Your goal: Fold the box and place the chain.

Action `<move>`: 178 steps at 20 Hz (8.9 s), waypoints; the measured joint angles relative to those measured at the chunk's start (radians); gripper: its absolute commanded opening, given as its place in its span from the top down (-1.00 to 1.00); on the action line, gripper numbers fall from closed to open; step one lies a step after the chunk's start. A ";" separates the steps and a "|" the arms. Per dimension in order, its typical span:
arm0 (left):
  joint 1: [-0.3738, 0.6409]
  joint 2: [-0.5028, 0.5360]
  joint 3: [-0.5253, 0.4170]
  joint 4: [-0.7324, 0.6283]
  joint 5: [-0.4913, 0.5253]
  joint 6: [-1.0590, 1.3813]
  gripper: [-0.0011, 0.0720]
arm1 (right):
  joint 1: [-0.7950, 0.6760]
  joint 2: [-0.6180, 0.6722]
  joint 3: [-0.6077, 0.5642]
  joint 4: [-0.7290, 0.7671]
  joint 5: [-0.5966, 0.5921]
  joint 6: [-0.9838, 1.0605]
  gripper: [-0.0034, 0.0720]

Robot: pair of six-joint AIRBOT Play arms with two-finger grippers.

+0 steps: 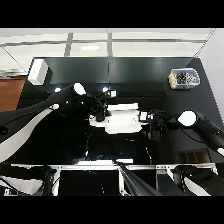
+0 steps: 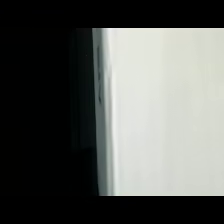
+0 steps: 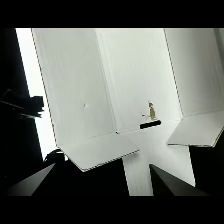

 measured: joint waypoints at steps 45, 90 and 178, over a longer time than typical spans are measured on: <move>-0.010 0.001 0.028 0.046 0.000 0.055 0.91 | -0.100 -0.227 0.103 0.431 -0.018 -0.398 -0.97; -0.037 0.002 0.031 0.101 -0.019 0.034 0.90 | -0.041 -0.339 0.103 0.330 -0.040 -0.420 -0.24; -0.030 0.396 -0.412 -0.045 0.263 0.008 0.27 | 0.004 -0.339 0.102 0.328 -0.070 -0.405 0.28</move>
